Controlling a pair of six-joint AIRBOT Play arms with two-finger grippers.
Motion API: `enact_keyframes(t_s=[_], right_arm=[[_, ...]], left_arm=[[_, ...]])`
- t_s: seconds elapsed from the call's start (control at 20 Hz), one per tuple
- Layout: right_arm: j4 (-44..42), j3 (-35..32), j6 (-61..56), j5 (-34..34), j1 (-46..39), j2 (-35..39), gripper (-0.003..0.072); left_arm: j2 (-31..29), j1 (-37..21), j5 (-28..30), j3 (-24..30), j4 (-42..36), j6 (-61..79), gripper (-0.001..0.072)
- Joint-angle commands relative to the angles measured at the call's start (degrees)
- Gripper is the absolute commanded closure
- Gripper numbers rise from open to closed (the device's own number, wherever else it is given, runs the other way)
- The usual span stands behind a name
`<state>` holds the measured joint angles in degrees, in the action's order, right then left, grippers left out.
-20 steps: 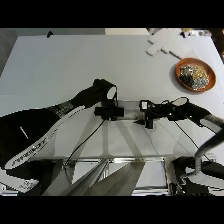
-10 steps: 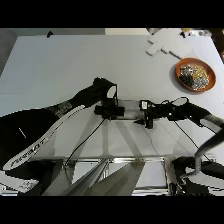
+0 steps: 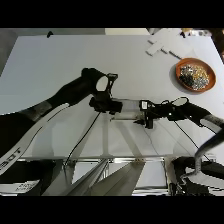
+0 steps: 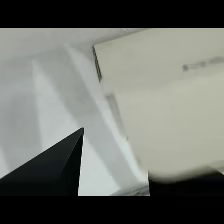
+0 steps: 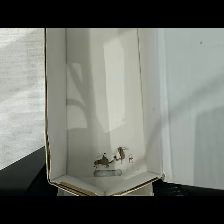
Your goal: Fold the box and place the chain.
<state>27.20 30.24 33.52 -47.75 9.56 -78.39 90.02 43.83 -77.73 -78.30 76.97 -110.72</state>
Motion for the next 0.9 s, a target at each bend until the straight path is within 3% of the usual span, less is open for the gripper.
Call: enact_keyframes(t_s=[0.0,0.1,0.2,0.35,0.45,0.6,0.75,0.85], right_arm=[[-0.04,-0.02,-0.04,-0.02,0.00,0.00,0.0257],[-0.04,0.00,-0.04,-0.02,0.00,0.00,0.0257],[-0.04,0.00,-0.04,-0.02,0.00,0.00,0.0257],[-0.04,-0.02,-0.04,-0.02,0.00,0.02,0.0257],[-0.04,0.00,-0.04,-0.02,0.00,0.02,0.0257],[-0.04,0.00,-0.04,-0.02,0.02,0.02,0.0257],[-0.04,0.00,-0.04,-0.02,0.00,0.02,0.0257],[-0.04,0.00,-0.04,-0.02,0.00,0.02,0.0257]], left_arm=[[-6.40,-2.12,-9.55,0.28,-0.11,18.71,0.0286],[-10.99,-4.20,-11.47,3.08,-0.83,31.87,0.0247],[-15.87,-7.21,-4.31,9.99,-3.13,44.54,0.0000],[-21.38,-12.28,12.87,25.68,-11.19,72.41,0.0010],[-21.16,-15.37,19.65,33.22,-18.78,94.18,0.0011],[-16.52,-17.51,22.01,35.45,-26.10,114.29,0.0011],[-11.56,-17.51,29.62,35.43,-33.66,120.37,0.0010],[-8.98,-17.53,30.99,35.41,-39.39,124.28,0.0010]])
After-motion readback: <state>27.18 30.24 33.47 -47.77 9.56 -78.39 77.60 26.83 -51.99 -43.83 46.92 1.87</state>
